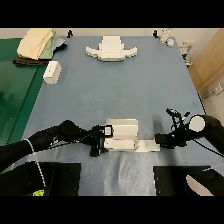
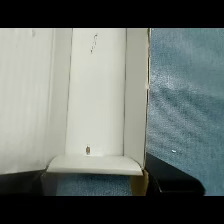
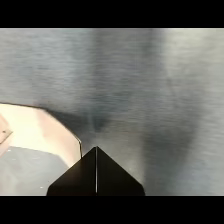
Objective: Fold the box.
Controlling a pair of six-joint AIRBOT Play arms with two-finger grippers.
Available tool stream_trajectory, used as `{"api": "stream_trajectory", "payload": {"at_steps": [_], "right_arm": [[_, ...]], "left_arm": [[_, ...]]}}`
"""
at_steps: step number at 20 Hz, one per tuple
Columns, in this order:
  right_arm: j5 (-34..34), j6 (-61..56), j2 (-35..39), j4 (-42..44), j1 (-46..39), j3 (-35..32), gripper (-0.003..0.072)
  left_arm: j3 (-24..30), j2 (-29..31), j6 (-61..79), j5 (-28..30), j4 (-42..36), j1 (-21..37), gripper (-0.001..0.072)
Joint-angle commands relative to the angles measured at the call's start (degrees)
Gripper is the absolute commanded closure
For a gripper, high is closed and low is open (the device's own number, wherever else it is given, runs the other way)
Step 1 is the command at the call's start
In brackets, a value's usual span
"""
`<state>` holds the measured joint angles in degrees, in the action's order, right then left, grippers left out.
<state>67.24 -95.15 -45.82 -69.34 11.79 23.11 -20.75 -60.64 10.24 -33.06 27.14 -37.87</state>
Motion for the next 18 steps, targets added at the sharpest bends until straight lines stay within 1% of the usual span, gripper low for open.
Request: {"api": "stream_trajectory", "payload": {"at_steps": [1, 5, 8, 13, 15, 18], "right_arm": [[-0.46, 3.34, -0.52, 7.43, -0.26, -0.02, 0.0686], [-0.44, 5.7, 0.22, 12.76, -0.26, 0.13, 0.0685], [-0.46, 7.06, 0.5, 14.56, -0.26, 0.13, 0.0685], [-1.38, 7.34, 0.42, 13.73, -0.26, 0.07, 0.0684], [-1.38, 6.6, 0.42, 10.73, -0.26, 0.07, 0.0683], [-1.81, 3.74, 0.42, 3.78, -0.26, 0.0, 0.0683]], "left_arm": [[0.02, 0.0, 0.0, 0.0, 0.0, 0.02, 0.0299], [0.02, 0.0, 0.0, 0.0, 0.0, 0.02, 0.0298], [0.02, 0.0, 0.0, 0.0, 0.0, 0.02, 0.0299], [0.02, 0.0, 0.0, 0.0, 0.0, 0.02, 0.0299], [0.02, 0.0, 0.0, 0.0, 0.0, 0.02, 0.0299], [0.02, 0.0, 0.0, 0.0, 0.0, 0.02, 0.0298]]}}
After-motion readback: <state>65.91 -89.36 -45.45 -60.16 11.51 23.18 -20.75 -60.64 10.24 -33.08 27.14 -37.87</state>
